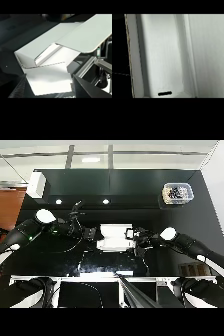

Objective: Fold the box and place the chain.

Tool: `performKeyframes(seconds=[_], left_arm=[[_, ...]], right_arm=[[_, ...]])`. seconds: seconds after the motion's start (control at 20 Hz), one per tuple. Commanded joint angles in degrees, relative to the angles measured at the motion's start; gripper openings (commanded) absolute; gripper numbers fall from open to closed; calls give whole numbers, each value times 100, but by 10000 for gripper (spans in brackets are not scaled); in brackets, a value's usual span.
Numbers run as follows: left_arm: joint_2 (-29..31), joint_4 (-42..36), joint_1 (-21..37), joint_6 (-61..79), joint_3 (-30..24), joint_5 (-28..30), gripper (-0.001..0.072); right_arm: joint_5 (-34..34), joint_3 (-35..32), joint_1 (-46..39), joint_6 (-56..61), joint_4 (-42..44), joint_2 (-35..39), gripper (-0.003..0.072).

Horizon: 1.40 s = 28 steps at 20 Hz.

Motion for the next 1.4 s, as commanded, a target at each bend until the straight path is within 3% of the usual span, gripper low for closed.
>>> performKeyframes(seconds=[0.0, 0.45, 0.55, 0.65, 0.9, 0.95, 1.05, 1.2, 1.25, 1.3, 1.35], left_arm=[[4, -26, -2, 11, 7, -17, 704], [4, -205, 2, 197, 7, -157, 701], [4, -210, 2, 199, 4, -157, 681], [4, -210, 2, 254, 4, -157, 555], [4, -15, 4, 275, 4, -160, 551], [4, 68, 7, 275, 4, -160, 512], [2, 275, 9, 267, 4, -133, 343], [2, 514, 2, 256, 4, -74, 145], [2, 542, -2, 256, 4, -31, 111], [2, 542, -2, 256, 4, 11, 24], [2, 542, -2, 254, 4, 50, 23]], right_arm=[[0, 2, 7, 4, 0, 4, 132], [0, 2, 7, 4, 0, 4, 132], [0, 2, 7, 4, 0, 4, 132], [0, 2, 7, 4, 0, 4, 132], [0, 2, 7, 2, 0, 4, 132], [0, 2, 7, 4, 0, 4, 132], [0, 2, 7, 4, 0, 4, 133], [0, 2, 7, 4, 0, 4, 132], [0, 2, 7, 4, 0, 4, 132], [0, 2, 7, 4, 0, 4, 133], [-2, 2, 7, 4, 0, 4, 133]])
